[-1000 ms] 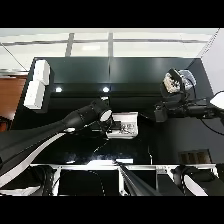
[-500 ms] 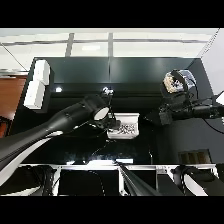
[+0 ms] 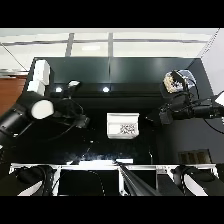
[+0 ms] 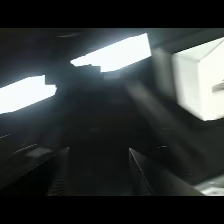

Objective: Fold the box and place the chain.

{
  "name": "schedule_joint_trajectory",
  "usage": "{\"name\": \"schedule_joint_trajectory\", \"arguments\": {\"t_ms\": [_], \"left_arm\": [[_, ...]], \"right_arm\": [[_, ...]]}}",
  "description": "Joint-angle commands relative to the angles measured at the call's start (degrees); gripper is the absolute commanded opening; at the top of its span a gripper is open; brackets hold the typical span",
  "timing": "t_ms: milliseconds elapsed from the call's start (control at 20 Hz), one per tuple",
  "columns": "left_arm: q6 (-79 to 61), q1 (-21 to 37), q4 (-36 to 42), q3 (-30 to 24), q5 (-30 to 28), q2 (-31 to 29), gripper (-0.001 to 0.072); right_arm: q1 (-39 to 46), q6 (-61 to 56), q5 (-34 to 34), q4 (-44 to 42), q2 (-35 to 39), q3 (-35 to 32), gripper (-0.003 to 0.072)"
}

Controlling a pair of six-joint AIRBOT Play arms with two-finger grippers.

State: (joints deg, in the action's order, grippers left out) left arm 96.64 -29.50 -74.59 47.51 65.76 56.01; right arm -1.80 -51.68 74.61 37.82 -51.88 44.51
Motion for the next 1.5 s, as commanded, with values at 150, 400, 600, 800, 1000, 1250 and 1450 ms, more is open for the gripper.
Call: {"name": "schedule_joint_trajectory", "arguments": {"t_ms": [150,400,600,800,1000,1250,1450], "left_arm": [[-54.99,12.13,38.53,-16.61,-9.25,-2.86,0.071],[-85.05,3.52,32.37,-17.38,-12.04,2.19,0.071],[-95.21,-1.95,30.69,-16.28,-17.88,7.19,0.071],[-98.95,-0.76,31.19,-11.45,-16.59,15.37,0.0711],[-101.37,-0.68,33.51,-7.93,-18.56,19.78,0.0712],[-101.39,-0.9,35.04,-6.16,-17.81,21.84,0.0711],[-101.39,-0.87,35.28,-6.16,-17.77,21.92,0.0711]], "right_arm": [[0.02,0.0,-1.4,0.24,-0.04,0.04,0.0407],[0.02,-0.07,-2.93,0.28,-0.04,0.04,0.0407],[0.02,-1.07,-2.89,0.26,-0.04,0.04,0.0407],[0.02,-1.53,-2.91,0.24,-0.04,0.04,0.0407],[0.02,-1.7,-2.89,0.24,-0.04,0.04,0.0407],[0.02,-1.7,-3.1,0.24,-0.04,0.04,0.0407],[0.02,-1.68,-3.28,0.24,-0.04,0.04,0.0406]]}}
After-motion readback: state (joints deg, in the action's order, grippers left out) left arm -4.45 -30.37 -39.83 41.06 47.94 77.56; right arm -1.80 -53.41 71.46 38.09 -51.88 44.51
